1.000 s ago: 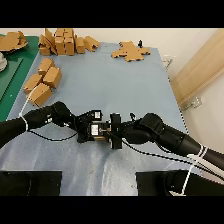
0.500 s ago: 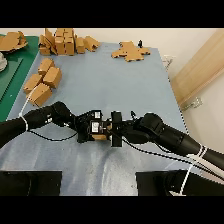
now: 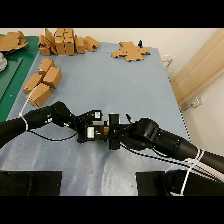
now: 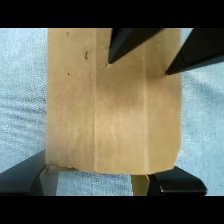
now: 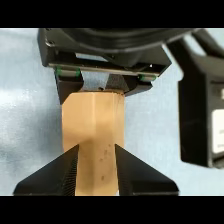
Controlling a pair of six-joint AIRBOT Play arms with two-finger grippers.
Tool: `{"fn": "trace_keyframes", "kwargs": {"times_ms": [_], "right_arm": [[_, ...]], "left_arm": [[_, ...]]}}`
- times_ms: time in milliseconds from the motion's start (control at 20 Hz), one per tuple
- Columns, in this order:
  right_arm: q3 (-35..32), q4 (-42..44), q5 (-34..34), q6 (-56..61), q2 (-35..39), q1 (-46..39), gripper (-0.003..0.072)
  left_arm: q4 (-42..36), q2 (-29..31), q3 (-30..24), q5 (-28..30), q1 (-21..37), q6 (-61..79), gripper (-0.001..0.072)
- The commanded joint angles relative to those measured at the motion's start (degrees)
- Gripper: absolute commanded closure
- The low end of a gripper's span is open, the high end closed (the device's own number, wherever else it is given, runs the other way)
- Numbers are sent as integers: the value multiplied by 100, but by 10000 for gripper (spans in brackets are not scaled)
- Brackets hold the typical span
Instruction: Fold the box.
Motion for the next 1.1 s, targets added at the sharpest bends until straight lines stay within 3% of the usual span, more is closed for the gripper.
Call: {"fn": "trace_keyframes", "kwargs": {"times_ms": [0, 800, 900, 1050], "right_arm": [[-4, -398, 52, 468, -118, 59, 337], [15, -426, 151, 590, -278, 59, 339], [22, -516, 151, 590, -258, 59, 388], [46, -511, 138, 590, -184, 59, 393]], "left_arm": [[0, -2, 2, 2, 0, 0, 308], [0, -2, 2, 0, 0, 0, 308], [0, -2, 2, 2, 0, 0, 307], [0, -2, 2, 2, 0, 0, 308]]}}
